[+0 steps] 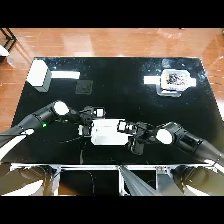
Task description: Fold the box and place the chain.
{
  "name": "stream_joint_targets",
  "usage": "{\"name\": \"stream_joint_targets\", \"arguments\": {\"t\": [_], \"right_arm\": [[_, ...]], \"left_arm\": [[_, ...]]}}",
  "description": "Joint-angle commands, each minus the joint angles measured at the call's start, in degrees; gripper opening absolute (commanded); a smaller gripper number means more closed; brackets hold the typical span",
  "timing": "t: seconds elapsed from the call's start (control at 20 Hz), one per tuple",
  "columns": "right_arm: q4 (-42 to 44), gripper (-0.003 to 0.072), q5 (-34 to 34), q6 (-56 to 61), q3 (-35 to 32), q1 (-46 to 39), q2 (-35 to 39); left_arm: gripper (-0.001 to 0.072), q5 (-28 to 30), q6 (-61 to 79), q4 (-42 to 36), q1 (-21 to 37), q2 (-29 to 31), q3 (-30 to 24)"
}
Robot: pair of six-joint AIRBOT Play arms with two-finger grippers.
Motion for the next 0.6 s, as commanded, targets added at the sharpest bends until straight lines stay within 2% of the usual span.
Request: {"name": "stream_joint_targets", "arguments": {"t": [0.0,0.2,0.4,0.55], "right_arm": [[1.64,0.0690,-3.23,0.74,-0.33,3.41,-1.73],[2.62,0.0691,-12.39,5.01,-0.33,5.11,-1.81],[0.74,0.0690,-15.98,5.40,-0.24,6.01,-1.79],[-5.03,0.0691,-16.50,5.44,-0.24,6.38,-1.62]], "left_arm": [[0.0027,0.04,-0.02,0.00,0.02,-0.04,0.07],[0.0027,0.02,-0.02,0.00,0.02,-0.04,0.07],[0.0027,0.02,-0.02,0.00,0.02,-0.04,0.07],[0.0027,0.00,-0.02,0.00,0.02,-0.04,0.07]]}}
